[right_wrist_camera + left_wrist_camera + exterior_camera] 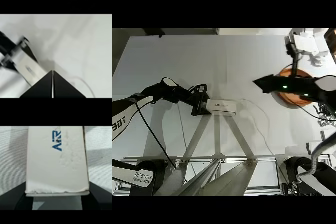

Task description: Fold the box and place the chain.

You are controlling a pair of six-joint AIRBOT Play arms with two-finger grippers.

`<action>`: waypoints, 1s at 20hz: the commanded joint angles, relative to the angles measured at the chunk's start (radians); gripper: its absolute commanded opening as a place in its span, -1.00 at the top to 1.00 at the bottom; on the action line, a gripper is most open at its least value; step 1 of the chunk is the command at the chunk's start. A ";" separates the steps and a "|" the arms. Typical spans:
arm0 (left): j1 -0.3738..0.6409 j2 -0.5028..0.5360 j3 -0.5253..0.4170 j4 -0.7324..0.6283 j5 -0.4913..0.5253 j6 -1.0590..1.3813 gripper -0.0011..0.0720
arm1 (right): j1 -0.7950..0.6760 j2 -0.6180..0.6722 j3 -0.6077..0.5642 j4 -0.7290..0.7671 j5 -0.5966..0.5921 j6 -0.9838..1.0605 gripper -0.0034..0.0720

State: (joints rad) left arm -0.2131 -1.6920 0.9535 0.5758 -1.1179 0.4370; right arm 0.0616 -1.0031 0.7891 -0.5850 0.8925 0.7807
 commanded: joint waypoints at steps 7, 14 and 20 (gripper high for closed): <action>0.000 0.000 0.001 0.001 -0.005 0.000 0.27 | -0.213 0.068 0.000 -0.875 0.179 0.427 0.89; 0.000 0.000 0.001 0.001 -0.033 0.000 0.27 | -0.232 0.068 0.000 -0.838 0.161 0.428 0.89; 0.001 0.043 0.001 -0.006 -0.076 -0.100 0.95 | -0.232 0.068 0.000 -0.790 0.161 0.428 0.89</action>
State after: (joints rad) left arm -0.2127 -1.6756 0.9535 0.5770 -1.1683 0.4103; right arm -0.1692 -0.9360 0.7883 -1.3952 1.0527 1.2049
